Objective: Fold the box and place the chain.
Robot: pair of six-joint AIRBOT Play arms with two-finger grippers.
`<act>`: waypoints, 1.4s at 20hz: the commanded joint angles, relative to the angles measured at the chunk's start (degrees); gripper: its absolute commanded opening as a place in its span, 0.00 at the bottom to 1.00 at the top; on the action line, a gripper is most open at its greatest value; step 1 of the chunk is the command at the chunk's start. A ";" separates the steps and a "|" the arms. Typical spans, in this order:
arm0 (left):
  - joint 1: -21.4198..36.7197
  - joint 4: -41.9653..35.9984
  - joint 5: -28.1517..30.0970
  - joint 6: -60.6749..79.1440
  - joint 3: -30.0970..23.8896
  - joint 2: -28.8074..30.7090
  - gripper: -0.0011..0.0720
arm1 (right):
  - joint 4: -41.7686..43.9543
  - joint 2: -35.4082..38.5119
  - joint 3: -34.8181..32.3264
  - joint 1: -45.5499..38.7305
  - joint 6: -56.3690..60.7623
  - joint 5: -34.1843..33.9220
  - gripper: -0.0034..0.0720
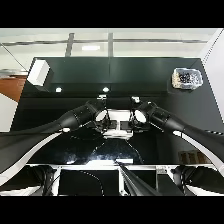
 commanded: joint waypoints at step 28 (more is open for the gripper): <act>0.04 -0.02 -0.24 0.04 0.00 0.02 0.05 | -0.68 1.31 0.17 -0.24 -0.35 2.69 0.39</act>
